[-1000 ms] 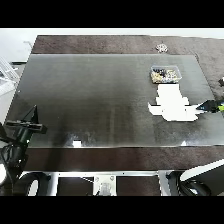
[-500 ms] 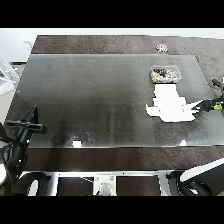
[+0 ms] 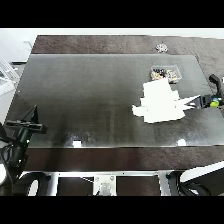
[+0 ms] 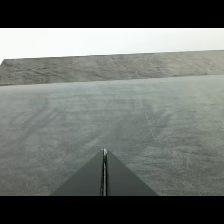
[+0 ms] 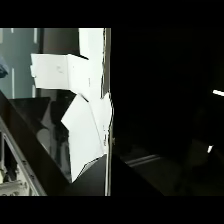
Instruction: Fold the box and place the chain.
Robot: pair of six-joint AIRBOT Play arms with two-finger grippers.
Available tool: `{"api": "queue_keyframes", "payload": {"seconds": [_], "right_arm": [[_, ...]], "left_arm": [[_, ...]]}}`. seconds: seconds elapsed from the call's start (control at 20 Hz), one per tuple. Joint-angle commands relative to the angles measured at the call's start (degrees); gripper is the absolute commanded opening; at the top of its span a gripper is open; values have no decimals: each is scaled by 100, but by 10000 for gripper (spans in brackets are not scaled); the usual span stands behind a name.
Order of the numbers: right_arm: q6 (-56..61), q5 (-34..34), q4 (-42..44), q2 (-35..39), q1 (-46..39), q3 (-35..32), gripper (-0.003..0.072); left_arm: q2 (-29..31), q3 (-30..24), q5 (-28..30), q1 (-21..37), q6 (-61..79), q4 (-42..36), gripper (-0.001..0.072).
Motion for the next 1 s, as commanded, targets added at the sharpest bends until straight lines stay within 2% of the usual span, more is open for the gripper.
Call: {"api": "queue_keyframes", "payload": {"seconds": [0.0,0.1,0.2,0.35,0.55,0.7,0.95], "right_arm": [[-208,-227,914,455,579,-822,2],[-260,-546,1316,560,1056,-1143,3],[-195,-1231,1829,597,1552,-1325,1],[-131,-1943,2341,599,2411,-1364,1],[136,-3217,2284,579,3471,-1362,1],[518,-3980,1853,398,3860,-1316,1],[715,-4186,1784,57,3891,-1139,1]], "left_arm": [[4,4,0,0,2,2,23],[4,4,0,0,2,0,24],[4,4,7,0,2,2,23],[4,7,50,0,2,2,24],[4,7,26,0,2,0,24],[4,7,0,0,2,0,24],[4,4,-9,0,0,0,24]]}}
